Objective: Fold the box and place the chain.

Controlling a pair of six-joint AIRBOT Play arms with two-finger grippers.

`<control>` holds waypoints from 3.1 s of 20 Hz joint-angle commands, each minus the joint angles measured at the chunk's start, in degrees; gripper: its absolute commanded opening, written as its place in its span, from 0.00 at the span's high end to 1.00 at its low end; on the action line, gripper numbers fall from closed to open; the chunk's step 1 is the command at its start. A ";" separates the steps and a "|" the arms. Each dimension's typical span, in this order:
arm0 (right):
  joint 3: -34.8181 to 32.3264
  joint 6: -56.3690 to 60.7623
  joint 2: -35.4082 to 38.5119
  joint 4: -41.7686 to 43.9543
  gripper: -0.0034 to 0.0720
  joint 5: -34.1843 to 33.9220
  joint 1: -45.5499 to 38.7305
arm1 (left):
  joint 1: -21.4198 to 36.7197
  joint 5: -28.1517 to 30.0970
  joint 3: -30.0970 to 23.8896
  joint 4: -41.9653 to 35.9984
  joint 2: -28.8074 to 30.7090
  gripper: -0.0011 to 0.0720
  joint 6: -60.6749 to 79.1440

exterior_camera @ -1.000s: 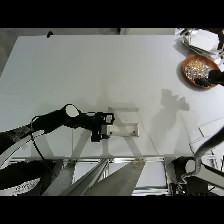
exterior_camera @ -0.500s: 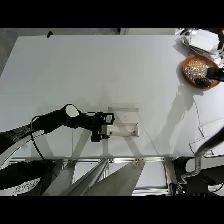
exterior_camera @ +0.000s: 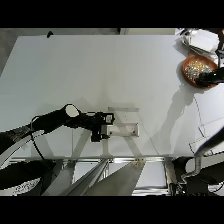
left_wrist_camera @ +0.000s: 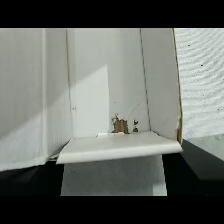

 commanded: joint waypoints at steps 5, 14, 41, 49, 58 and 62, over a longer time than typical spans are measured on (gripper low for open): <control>0.00 0.35 -0.66 -2.10 0.93 0.92 0.11 | 0.04 0.00 -0.02 0.02 0.04 0.64 0.02; 0.02 -3.87 13.20 -2.05 0.95 5.51 6.03 | 0.04 0.00 -0.02 0.02 0.04 0.64 0.02; -0.02 1.68 57.29 21.42 0.95 42.18 30.99 | 0.04 0.00 -0.02 0.02 0.04 0.64 0.02; -0.85 6.75 57.27 21.53 0.95 40.74 46.93 | 0.04 0.00 -0.02 0.02 0.04 0.64 0.02; -13.68 8.41 57.18 21.35 0.95 29.31 58.99 | 0.04 0.00 -0.02 0.02 0.04 0.64 0.02; -19.12 8.59 57.16 21.42 0.95 25.99 61.26 | 0.04 0.00 -0.02 0.02 0.04 0.64 0.02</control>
